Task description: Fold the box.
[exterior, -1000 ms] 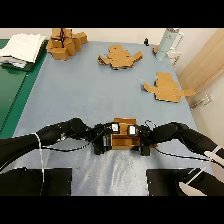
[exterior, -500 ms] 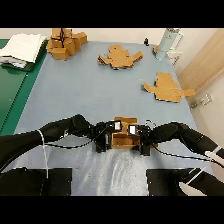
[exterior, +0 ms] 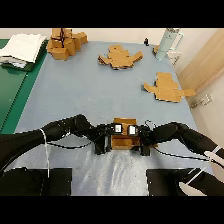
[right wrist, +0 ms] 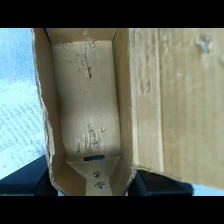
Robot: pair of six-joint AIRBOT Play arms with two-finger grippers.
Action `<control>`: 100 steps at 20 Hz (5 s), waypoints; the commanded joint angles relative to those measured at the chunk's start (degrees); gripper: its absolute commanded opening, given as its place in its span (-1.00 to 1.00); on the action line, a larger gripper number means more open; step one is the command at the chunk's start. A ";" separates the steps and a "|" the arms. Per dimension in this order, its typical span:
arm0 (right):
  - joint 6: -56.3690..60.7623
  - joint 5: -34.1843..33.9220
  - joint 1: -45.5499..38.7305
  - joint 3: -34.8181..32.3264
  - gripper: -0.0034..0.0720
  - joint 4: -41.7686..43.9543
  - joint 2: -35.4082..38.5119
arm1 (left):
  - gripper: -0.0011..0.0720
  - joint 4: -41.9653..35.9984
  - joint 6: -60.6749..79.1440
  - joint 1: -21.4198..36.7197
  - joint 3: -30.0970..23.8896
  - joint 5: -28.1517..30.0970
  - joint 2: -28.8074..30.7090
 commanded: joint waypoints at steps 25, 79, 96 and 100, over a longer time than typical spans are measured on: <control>0.09 0.02 0.00 -0.02 0.32 -0.04 0.02 | 0.43 -1.09 -2.38 -3.52 0.39 6.12 -1.27; 89.37 -11.41 0.66 0.50 0.95 3.69 30.23 | 0.44 -1.22 -2.32 -3.52 0.39 5.90 -1.27; 99.58 -8.26 0.66 0.48 0.95 5.18 30.23 | 0.44 7.80 -11.04 -3.43 -0.13 8.92 2.80; 99.54 -7.67 0.66 0.46 0.95 4.66 29.00 | 0.44 7.32 -10.49 -3.50 -2.47 9.16 2.80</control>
